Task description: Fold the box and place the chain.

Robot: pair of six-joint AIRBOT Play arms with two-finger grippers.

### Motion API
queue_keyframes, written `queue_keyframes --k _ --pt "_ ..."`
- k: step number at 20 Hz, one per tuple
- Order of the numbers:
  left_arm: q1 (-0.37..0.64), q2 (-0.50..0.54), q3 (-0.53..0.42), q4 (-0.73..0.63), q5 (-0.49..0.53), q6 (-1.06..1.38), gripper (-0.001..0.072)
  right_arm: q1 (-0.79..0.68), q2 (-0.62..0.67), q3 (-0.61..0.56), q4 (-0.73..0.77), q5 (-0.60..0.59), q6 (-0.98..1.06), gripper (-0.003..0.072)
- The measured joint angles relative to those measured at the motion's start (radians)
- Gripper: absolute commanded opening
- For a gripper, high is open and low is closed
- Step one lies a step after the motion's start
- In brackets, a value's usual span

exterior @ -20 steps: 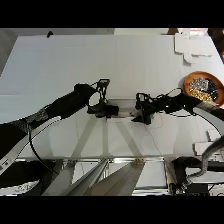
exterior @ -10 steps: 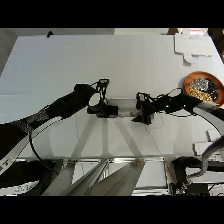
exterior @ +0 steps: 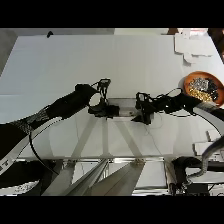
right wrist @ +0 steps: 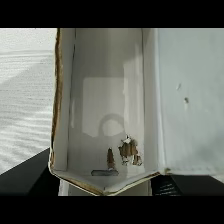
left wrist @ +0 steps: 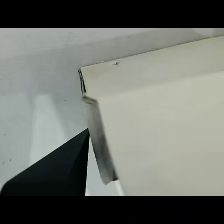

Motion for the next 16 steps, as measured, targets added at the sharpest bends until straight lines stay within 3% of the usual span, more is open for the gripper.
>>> queue_keyframes --k 6,12,16 --pt "0.001 -0.013 0.011 0.045 -0.009 -0.015 0.0292 0.0 0.0 0.0 -0.002 0.001 0.0 0.0431" --pt "0.0 -0.094 0.106 0.091 -0.08 -0.038 0.0291 0.0 0.0 0.0 -0.002 0.002 0.0 0.0431" --pt "-0.005 -0.135 0.132 0.108 -0.099 -0.074 0.0251 0.0 0.0 0.0 -0.002 0.002 0.0 0.0431"
